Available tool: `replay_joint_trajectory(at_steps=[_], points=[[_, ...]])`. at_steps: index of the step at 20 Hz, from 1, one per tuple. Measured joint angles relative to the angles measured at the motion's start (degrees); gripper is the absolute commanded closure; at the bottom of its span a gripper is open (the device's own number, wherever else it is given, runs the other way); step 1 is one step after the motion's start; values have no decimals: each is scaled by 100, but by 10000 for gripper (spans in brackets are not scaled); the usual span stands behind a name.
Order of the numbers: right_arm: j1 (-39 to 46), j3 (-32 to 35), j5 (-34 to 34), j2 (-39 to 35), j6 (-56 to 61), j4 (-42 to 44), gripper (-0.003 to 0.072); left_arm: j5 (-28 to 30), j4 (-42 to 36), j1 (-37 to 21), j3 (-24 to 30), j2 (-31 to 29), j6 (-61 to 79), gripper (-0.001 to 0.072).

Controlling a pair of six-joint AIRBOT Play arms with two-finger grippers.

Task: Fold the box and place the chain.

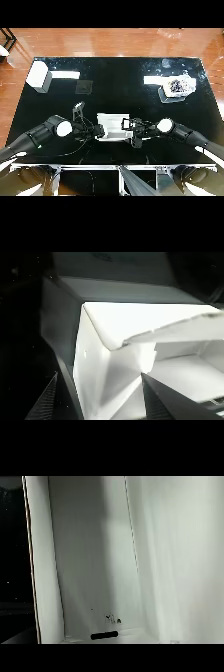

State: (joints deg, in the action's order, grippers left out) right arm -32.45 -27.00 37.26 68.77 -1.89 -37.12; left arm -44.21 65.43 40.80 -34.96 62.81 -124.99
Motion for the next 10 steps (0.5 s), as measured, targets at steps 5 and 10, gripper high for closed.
replay_joint_trajectory(at_steps=[5,10], points=[[0,0,2,0,-2,0,352,-258,448,219,-352,361,-372,114],[0,0,0,0,-4,0,352,-881,1416,581,-837,660,-879,163]])
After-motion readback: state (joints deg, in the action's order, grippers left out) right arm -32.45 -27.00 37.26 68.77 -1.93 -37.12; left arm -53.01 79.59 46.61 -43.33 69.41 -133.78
